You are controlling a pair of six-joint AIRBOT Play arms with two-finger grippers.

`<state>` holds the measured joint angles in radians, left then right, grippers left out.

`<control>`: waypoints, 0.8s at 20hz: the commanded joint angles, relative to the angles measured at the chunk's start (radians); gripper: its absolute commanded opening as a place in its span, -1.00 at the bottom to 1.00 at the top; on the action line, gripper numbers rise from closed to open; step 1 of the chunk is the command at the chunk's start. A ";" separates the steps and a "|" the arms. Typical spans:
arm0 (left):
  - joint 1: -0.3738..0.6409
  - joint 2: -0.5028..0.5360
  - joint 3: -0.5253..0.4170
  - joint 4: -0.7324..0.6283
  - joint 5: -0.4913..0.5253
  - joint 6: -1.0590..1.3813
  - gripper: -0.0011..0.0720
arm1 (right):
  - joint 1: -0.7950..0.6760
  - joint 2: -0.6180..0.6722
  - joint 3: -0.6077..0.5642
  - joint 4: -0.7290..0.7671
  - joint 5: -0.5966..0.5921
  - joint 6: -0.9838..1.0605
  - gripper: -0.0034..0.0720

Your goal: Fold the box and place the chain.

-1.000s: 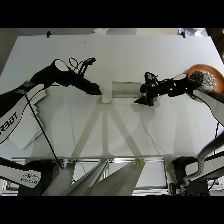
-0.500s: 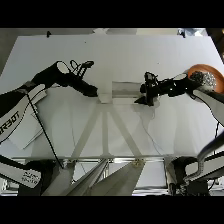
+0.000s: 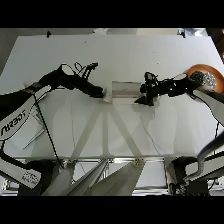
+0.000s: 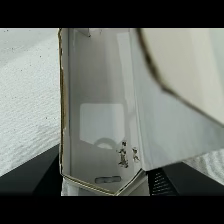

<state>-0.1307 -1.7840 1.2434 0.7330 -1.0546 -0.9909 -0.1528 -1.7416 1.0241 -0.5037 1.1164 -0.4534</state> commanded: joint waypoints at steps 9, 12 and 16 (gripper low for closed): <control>0.026 0.031 0.000 -0.154 -0.020 0.105 -0.47 | 0.000 0.000 0.000 0.000 0.000 0.000 0.25; 0.028 0.030 0.000 -0.214 -0.050 0.174 -0.34 | 0.000 0.000 0.000 0.000 0.000 0.000 0.25; 0.019 0.026 0.000 -0.258 -0.043 0.217 -0.17 | 0.000 0.000 0.000 0.000 0.000 0.000 0.25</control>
<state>-0.1078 -1.7557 1.2434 0.5133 -1.0958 -0.8169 -0.1528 -1.7416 1.0241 -0.5041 1.1164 -0.4534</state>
